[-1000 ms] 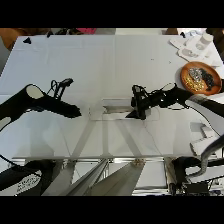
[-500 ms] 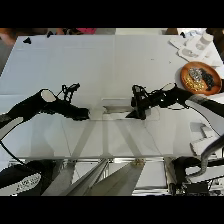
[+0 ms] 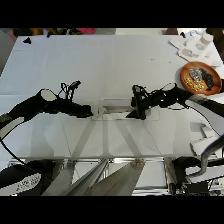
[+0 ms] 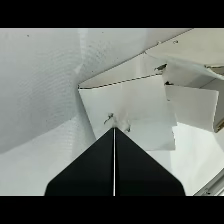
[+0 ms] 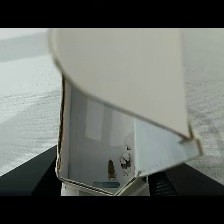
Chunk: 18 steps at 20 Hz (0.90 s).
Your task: Fold the box and place the chain.
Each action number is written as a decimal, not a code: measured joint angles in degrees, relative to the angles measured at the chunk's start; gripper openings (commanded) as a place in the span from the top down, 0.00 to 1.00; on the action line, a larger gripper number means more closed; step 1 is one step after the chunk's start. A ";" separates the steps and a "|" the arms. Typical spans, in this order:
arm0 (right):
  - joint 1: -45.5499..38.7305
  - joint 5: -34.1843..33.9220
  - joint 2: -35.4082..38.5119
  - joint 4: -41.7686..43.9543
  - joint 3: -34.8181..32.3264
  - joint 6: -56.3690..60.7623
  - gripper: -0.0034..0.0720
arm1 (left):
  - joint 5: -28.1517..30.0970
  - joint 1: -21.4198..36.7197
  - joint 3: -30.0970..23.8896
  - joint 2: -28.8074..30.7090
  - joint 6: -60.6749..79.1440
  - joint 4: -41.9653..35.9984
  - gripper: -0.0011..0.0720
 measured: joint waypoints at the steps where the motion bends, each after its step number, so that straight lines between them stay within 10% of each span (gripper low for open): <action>1: 0.00 0.00 0.02 0.00 0.00 0.02 0.38 | 0.20 0.04 0.00 0.00 0.26 0.07 0.98; 18: 0.00 0.00 0.02 0.00 0.00 0.02 0.38 | -0.63 0.37 -0.02 -4.09 3.39 -2.32 0.98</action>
